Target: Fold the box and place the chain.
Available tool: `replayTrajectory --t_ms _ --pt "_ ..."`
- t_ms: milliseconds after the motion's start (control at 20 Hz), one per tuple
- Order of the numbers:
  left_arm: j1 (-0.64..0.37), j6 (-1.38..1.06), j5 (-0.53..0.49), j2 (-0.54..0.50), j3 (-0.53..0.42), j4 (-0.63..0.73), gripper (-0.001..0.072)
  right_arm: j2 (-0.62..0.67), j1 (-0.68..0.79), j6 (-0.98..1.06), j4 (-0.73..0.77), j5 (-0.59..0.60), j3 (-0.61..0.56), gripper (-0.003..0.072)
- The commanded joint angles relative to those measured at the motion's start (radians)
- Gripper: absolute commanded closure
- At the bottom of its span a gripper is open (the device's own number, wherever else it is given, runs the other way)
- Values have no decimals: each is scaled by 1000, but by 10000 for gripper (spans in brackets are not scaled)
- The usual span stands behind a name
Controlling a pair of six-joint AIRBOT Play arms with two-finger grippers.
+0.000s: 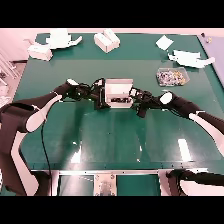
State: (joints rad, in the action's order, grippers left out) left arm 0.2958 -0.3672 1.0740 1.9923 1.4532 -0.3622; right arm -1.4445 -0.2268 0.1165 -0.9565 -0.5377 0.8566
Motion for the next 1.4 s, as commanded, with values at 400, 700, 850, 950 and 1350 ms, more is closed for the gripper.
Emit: replayTrajectory --t_ms 400,700,850,950,1350 --pt "0 0 0 -1 1 0 172 -31 0 -64 33 14 0 520" --pt "0 0 0 -1 1 0 172 -30 27 -73 33 18 3 677" --pt "0 0 -1 -1 1 0 172 -14 42 -65 34 17 20 678" --pt "0 0 -1 -1 1 0 172 10 42 -65 42 18 42 678" --pt "0 0 -8 -1 1 0 172 224 41 -64 168 17 91 678"
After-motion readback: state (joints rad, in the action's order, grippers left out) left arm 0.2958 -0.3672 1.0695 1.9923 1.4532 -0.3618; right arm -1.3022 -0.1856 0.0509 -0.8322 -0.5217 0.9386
